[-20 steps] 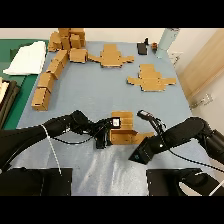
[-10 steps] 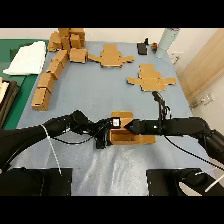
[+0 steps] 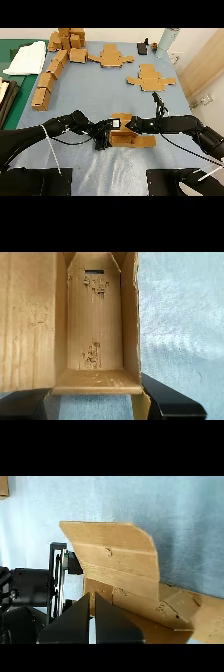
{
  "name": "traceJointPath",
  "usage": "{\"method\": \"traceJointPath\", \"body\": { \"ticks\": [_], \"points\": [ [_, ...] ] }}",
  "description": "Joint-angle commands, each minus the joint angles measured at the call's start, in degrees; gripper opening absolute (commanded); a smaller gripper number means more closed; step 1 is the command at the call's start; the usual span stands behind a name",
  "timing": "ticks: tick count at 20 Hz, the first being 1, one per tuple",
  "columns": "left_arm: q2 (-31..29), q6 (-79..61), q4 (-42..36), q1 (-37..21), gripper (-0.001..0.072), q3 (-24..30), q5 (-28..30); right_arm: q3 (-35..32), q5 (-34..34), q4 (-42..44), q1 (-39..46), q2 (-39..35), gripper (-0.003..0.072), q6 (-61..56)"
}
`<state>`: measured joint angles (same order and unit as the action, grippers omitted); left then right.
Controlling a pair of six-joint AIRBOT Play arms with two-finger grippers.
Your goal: Fold the box.
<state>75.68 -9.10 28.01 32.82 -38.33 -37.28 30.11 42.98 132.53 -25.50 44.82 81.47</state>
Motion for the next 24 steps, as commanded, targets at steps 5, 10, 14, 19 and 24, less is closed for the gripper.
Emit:
{"method": "traceJointPath", "body": {
  "ticks": [5,10,14,19,24],
  "points": [
    [-0.79,1.68,4.59,-0.04,0.0467,0.00,-0.83,0.85,0.07,0.79,-3.76,0.48,0.0030,-0.33],
    [-0.79,5.90,8.57,-0.04,0.0467,0.24,2.16,2.10,-1.60,0.31,-5.64,0.48,0.0029,0.20],
    [-1.73,8.09,9.25,0.00,0.0467,0.26,3.69,2.19,-1.62,0.13,-5.64,0.48,0.0029,0.22],
    [-2.03,7.02,9.27,0.02,0.0467,1.31,3.82,2.19,-3.28,-0.31,-5.64,0.55,0.0005,1.11],
    [-2.03,6.73,9.29,0.02,0.0467,1.73,3.63,2.19,-3.98,-0.52,-5.66,1.68,0.0005,1.11]
  ]
}}
